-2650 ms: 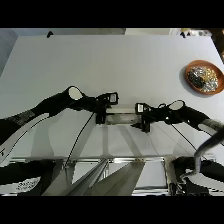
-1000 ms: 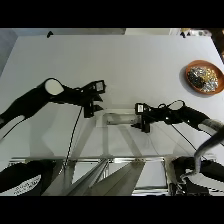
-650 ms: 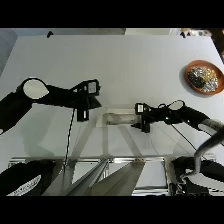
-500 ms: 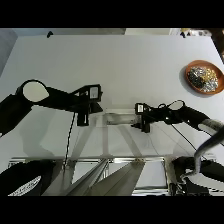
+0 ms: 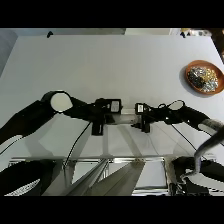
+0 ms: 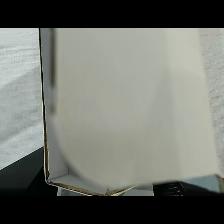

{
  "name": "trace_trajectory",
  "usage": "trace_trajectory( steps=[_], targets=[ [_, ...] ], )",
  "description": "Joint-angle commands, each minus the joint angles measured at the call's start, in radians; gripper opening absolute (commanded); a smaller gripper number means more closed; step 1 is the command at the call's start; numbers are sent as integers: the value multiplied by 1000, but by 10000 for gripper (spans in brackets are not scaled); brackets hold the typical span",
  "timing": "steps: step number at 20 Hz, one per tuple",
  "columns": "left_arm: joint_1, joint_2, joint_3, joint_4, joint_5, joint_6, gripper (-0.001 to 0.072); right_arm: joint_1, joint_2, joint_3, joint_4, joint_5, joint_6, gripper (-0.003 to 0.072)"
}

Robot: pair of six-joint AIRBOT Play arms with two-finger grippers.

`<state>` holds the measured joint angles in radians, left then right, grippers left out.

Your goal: Fold the box and place the chain.

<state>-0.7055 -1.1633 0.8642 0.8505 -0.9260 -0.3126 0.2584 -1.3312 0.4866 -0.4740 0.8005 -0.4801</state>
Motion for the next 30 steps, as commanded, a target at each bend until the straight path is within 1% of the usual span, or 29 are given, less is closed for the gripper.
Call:
trace_trajectory(
  steps=[1,3,6,8,10,12,16,18,21,23,25,28,30],
  targets=[
    [-19,-71,0,-8,307,-127,6,0,0,0,0,0,0,402],
    [-19,-119,0,-8,429,-231,6,0,0,0,0,0,0,402],
    [-19,-199,0,-8,528,-333,5,0,0,0,0,0,0,402],
    [-19,-255,0,-8,555,-398,5,0,0,0,0,0,0,402],
    [-19,-303,0,-8,550,-448,6,0,0,0,0,0,0,402],
    [-19,-327,0,-8,535,-455,6,0,0,0,0,0,0,402],
    [-19,-307,1,-6,533,-454,6,0,0,0,0,0,0,402],
    [-19,-272,1,0,533,-452,6,0,0,0,0,0,0,402],
    [-19,-187,1,37,523,-451,7,0,0,0,0,0,0,402],
    [-19,-122,0,108,478,-451,10,0,0,0,0,0,0,402],
    [-19,-64,0,211,362,-451,9,0,0,0,0,0,0,402],
    [-19,-26,0,383,110,-452,10,0,0,0,0,0,0,402],
    [-19,-31,0,421,-49,-452,10,0,0,0,0,0,0,402]
  ],
)
